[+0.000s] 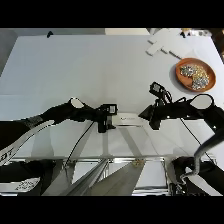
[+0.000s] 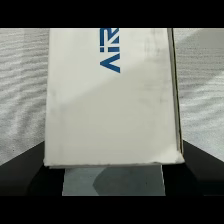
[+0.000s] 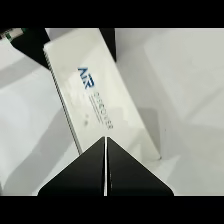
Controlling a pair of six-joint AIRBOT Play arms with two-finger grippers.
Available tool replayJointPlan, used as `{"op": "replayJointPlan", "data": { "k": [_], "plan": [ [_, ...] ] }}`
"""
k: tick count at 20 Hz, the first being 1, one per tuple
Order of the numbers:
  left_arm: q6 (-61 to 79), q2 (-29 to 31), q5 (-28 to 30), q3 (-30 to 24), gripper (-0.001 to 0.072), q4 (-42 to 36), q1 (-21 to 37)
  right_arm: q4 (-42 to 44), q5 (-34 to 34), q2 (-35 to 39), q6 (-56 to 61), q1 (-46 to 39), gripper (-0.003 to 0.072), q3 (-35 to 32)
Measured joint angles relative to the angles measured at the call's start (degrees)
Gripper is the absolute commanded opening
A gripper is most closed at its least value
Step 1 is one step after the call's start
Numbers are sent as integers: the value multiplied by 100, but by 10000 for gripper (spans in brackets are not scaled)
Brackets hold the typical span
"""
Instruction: Fold the box and place the chain.
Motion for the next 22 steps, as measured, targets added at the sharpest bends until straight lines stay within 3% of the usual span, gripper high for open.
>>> {"op": "replayJointPlan", "data": {
  "k": [22],
  "plan": [
    [2,0,0,0,9,2,0,-278,-490,9,-44,-140,17,-758]
  ]
}}
